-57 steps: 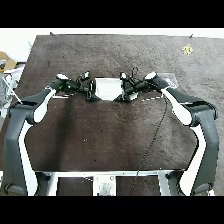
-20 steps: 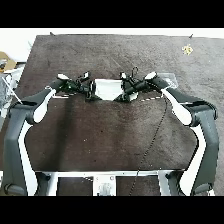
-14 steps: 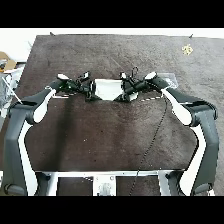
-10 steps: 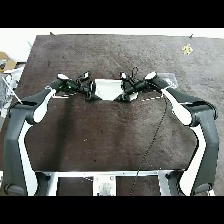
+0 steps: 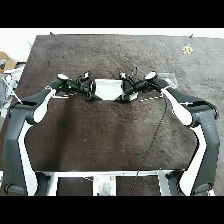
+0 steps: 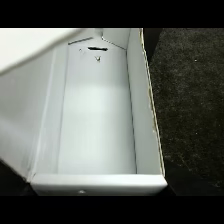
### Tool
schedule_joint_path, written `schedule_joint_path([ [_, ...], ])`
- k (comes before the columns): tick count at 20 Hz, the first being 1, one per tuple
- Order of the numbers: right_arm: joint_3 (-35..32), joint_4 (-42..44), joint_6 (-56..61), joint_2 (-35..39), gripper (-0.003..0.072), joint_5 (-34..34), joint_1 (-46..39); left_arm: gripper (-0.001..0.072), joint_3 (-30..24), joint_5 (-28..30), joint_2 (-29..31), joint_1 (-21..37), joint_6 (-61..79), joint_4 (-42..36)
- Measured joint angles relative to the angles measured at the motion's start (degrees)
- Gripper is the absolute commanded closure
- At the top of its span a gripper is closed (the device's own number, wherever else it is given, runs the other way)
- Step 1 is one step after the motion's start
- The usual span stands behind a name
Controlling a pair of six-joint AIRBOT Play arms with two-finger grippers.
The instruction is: Fold the box and place the chain.
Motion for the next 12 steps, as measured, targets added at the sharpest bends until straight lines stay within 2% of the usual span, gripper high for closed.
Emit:
schedule_joint_path([
  [12, 0.00, -16.28, 11.23, 6.80, 0.0008, 0.09, -0.22, 0.0425, 0.00, -0.02, 0.00, 0.00, -0.09, 0.02],
])
